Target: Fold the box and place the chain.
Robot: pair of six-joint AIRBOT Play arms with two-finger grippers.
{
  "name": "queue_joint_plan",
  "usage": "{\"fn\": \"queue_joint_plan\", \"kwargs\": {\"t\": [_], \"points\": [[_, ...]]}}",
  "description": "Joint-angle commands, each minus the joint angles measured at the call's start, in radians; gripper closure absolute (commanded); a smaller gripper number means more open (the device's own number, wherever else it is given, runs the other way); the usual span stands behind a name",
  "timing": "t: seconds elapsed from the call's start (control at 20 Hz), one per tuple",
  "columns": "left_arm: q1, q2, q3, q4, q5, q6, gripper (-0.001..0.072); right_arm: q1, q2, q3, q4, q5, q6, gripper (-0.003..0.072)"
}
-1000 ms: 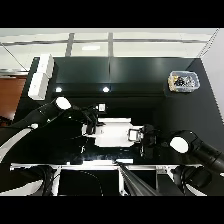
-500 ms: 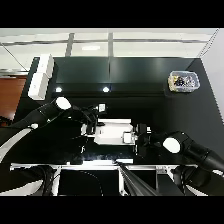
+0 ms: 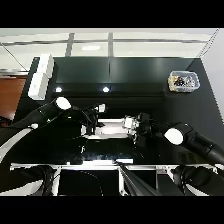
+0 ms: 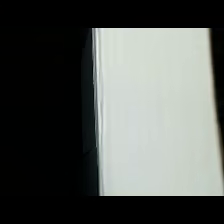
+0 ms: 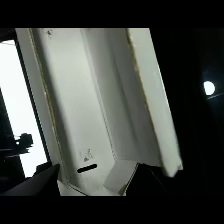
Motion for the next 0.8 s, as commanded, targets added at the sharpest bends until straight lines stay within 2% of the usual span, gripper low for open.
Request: {"fn": "queue_joint_plan", "kwargs": {"t": [0.0, 0.15, 0.3, 0.4, 0.5, 0.55, 0.75], "points": [[0.0, 0.0, 0.0, -0.001, 0.001, 0.003, 0.0678, -0.052, -0.001, 0.018, 0.029, 0.042, 0.005, 0.0002], [0.0, 0.0, 0.0, -0.001, 0.001, 0.003, 0.0678, -0.06, -0.002, 0.018, 0.068, 0.043, -0.071, 0.0002], [0.0, 0.0, 0.0, -0.001, 0.001, 0.003, 0.0678, -0.084, -0.015, 0.018, 0.175, 0.056, -0.179, 0.0003], [0.0, 0.0, 0.0, -0.001, 0.001, 0.003, 0.0678, -0.14, -0.03, 0.018, 0.254, 0.11, -0.271, 0.0003], [0.0, 0.0, 0.0, -0.001, 0.001, 0.003, 0.0678, -0.208, -0.058, 0.018, 0.397, 0.22, -0.411, 0.0003], [0.0, 0.0, 0.0, -0.001, 0.0, 0.003, 0.0678, -0.22, -0.074, 0.018, 0.433, 0.23, -0.461, 0.0003], [0.0, 0.0, 0.0, -0.001, 0.001, 0.003, 0.0678, -0.219, -0.126, 0.018, 0.439, 0.192, -0.551, 0.0003]]}}
